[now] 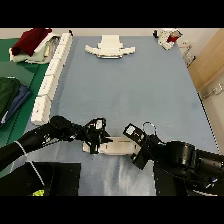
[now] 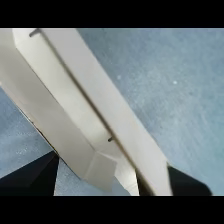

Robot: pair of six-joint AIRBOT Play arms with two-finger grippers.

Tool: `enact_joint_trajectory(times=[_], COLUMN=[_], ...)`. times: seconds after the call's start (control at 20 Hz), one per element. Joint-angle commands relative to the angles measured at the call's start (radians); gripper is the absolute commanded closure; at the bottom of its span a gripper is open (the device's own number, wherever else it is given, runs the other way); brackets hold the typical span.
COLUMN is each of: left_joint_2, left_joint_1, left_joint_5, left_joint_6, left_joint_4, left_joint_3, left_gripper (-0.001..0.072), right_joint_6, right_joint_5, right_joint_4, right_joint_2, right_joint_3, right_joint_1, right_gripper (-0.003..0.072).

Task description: Fold the box.

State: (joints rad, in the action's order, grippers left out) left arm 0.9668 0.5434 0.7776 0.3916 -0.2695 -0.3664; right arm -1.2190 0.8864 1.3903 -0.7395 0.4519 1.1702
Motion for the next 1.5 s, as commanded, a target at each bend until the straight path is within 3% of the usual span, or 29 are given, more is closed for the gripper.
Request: enact_joint_trajectory(times=[0.0, 0.15, 0.35, 0.65, 0.75, 0.85, 0.95, 1.15, 1.3, 1.45], left_joint_2=[0.000, 0.000, 0.000, 0.000, 0.000, 0.000, 0.000, 0.000, 0.000, 0.000], left_joint_1=[-0.001, -0.001, -0.001, -0.001, -0.001, -0.001, -0.001, -0.001, -0.001, -0.001], left_joint_5=[0.000, 0.000, 0.000, 0.000, 0.000, 0.000, 0.000, 0.000, 0.000, 0.000], left_joint_6=[0.000, 0.000, 0.000, 0.000, 0.000, 0.000, 0.000, 0.000, 0.000, 0.000], left_joint_4=[0.000, 0.000, 0.000, 0.000, 0.000, 0.000, 0.000, 0.000, 0.000, 0.000], left_joint_3=[0.000, 0.000, 0.000, 0.000, 0.000, 0.000, 0.000, 0.000, 0.000, 0.000], left_gripper=[0.0694, 0.0694, 0.0694, 0.0694, 0.0694, 0.0694, 0.0694, 0.0694, 0.0694, 0.0694], right_joint_6=[0.086, 0.085, 0.079, -0.172, -0.373, -0.670, -1.009, -1.492, -1.700, -1.732], right_joint_5=[0.045, 0.080, 0.094, 0.051, -0.002, -0.031, -0.031, -0.005, 0.024, 0.011], right_joint_4=[-0.017, -0.029, -0.069, -0.062, 0.040, 0.233, 0.452, 0.737, 0.864, 0.869], right_joint_2=[0.012, 0.023, 0.023, 0.027, 0.036, 0.036, 0.035, 0.008, -0.074, -0.135], right_joint_3=[0.026, 0.048, 0.048, 0.032, 0.015, -0.003, -0.017, -0.050, -0.069, -0.069], right_joint_1=[-0.001, -0.001, -0.005, -0.039, -0.113, -0.225, -0.366, -0.612, -0.697, -0.697], right_gripper=[0.0020, -0.0034, -0.0034, -0.0034, -0.0034, -0.0034, -0.0034, -0.0034, -0.0034, -0.0034])
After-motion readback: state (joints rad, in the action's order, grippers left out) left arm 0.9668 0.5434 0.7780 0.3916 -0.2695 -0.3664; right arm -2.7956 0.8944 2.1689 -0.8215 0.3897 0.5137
